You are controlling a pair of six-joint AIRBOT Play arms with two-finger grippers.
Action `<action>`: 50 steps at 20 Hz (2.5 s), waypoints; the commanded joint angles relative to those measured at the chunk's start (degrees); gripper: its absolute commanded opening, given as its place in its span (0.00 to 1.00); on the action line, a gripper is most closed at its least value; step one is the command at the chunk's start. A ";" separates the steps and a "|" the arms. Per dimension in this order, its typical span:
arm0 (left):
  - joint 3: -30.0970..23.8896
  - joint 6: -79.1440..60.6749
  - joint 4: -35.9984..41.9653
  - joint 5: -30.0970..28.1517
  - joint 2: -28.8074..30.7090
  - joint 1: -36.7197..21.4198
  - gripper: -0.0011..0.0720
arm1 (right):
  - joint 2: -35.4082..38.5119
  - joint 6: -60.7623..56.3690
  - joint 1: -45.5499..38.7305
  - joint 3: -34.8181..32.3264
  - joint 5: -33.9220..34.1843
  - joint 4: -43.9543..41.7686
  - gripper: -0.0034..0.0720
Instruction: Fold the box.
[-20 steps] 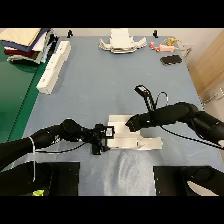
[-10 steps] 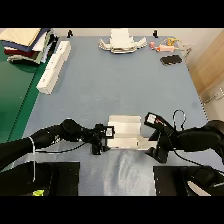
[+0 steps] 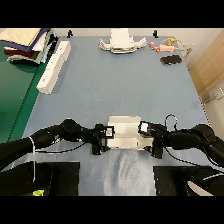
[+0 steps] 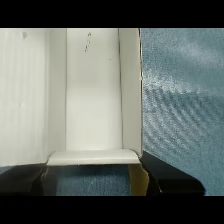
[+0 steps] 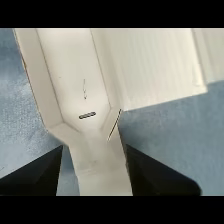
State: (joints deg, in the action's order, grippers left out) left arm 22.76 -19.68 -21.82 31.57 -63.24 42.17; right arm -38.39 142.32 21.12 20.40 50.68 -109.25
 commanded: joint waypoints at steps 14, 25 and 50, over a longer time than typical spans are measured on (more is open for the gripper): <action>0.02 0.00 -0.02 0.00 0.02 0.00 0.72 | -4.48 10.60 3.41 -0.24 -8.44 -9.53 0.26; 0.02 0.00 -0.02 0.00 0.02 0.00 0.72 | -6.03 10.51 3.41 -0.24 -9.49 -9.70 0.85; 0.02 0.00 -0.02 0.00 0.02 -0.02 0.72 | -8.66 -75.58 -3.58 4.11 12.11 15.30 0.05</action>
State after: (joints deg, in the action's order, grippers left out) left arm 22.76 -19.68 -21.85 31.59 -63.24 42.17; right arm -43.22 65.65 18.52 25.67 67.92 -82.50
